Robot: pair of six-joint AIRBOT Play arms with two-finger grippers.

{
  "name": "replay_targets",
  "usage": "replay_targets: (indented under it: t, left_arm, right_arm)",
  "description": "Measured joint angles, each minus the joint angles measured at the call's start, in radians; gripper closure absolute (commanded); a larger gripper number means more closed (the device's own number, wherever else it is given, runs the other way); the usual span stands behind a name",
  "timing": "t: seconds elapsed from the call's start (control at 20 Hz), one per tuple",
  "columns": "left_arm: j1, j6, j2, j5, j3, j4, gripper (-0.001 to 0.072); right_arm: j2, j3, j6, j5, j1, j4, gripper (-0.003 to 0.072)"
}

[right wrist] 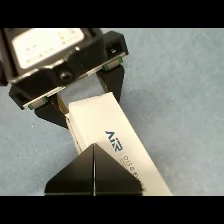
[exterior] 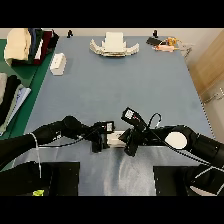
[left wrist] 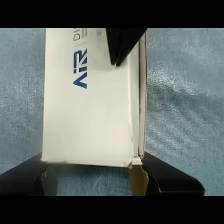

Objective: Fold the box.

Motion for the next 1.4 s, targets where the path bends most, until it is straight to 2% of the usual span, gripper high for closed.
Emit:
replay_targets:
  t: [0.45, 1.4]
  left_arm:
    - [0.000, 0.000, 0.000, 0.000, 0.000, 0.000, 0.0359]
    - [0.000, -0.001, 0.000, 0.000, 0.000, -0.001, 0.0359]
  right_arm:
    - [-0.012, -0.069, -0.018, -0.054, 0.000, 0.077, 0.0684]
    - [-0.007, -0.090, -0.018, -0.084, 0.001, 0.075, 0.0684]
